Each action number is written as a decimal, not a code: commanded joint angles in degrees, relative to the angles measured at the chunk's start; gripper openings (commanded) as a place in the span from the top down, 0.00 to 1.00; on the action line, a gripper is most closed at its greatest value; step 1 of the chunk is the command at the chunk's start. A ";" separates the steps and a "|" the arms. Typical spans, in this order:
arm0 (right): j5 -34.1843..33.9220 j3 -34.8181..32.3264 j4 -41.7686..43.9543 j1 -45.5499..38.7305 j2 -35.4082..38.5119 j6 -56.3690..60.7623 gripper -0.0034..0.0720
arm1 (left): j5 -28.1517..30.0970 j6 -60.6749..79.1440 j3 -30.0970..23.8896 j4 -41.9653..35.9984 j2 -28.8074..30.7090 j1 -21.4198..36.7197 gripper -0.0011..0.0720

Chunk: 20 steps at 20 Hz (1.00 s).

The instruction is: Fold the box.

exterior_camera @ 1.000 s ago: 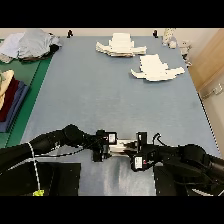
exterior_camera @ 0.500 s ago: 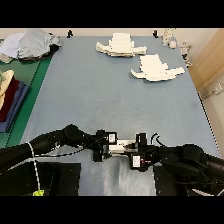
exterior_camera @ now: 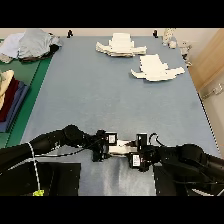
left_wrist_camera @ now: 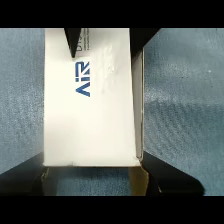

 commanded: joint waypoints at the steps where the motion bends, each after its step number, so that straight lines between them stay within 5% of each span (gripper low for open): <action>1: 0.15 0.11 0.33 0.02 3.17 2.40 0.39 | 0.15 -0.17 0.02 -0.17 0.02 0.04 0.34; 9: -0.50 -0.52 0.31 0.00 14.80 40.79 0.42 | 0.15 -0.17 0.02 -0.17 0.02 0.04 0.34; 11: 0.11 -2.43 0.33 0.02 14.86 49.13 0.87 | 0.15 -0.17 0.02 -0.15 0.02 0.04 0.34; 16: 11.54 -9.51 0.37 0.04 14.95 63.08 0.95 | 0.15 -0.20 0.02 -0.17 0.02 0.04 0.34; 20: 12.13 -12.50 1.84 1.49 14.95 63.04 0.95 | 0.15 -0.17 0.02 -0.17 0.02 0.04 0.34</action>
